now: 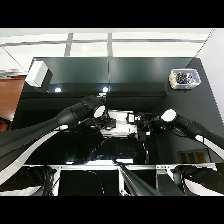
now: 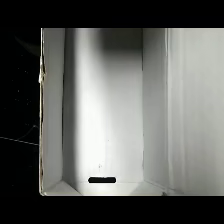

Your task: Fold the box and place the chain.

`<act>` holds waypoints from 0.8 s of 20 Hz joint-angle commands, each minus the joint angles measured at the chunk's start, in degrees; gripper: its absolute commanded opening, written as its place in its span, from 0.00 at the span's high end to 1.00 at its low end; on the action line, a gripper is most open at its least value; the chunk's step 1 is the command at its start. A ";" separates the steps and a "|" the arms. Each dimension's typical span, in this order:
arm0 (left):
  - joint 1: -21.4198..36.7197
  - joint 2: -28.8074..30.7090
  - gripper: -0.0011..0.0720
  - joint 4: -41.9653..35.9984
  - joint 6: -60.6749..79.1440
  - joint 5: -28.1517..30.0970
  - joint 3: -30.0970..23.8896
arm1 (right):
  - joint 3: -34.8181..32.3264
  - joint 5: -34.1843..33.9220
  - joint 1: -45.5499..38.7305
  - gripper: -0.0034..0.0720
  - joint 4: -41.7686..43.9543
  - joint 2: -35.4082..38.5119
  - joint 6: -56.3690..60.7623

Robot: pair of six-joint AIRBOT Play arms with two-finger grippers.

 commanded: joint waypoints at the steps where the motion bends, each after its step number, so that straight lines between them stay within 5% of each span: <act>1: 0.02 -0.13 0.51 0.35 -1.57 -0.04 0.02 | 0.00 -0.02 -0.02 0.55 0.09 0.04 0.11; 2: 0.02 -0.13 0.86 0.33 -1.57 0.00 0.02 | 0.00 -0.02 -0.02 0.55 0.09 0.04 0.11; 3: 0.02 -0.15 0.95 0.31 -1.60 0.09 0.02 | 0.00 -0.02 -0.02 0.55 0.09 0.04 0.09; 16: 0.02 -0.13 0.95 -0.20 -1.57 0.39 0.02 | 0.00 -0.02 -0.02 0.55 0.09 0.04 0.09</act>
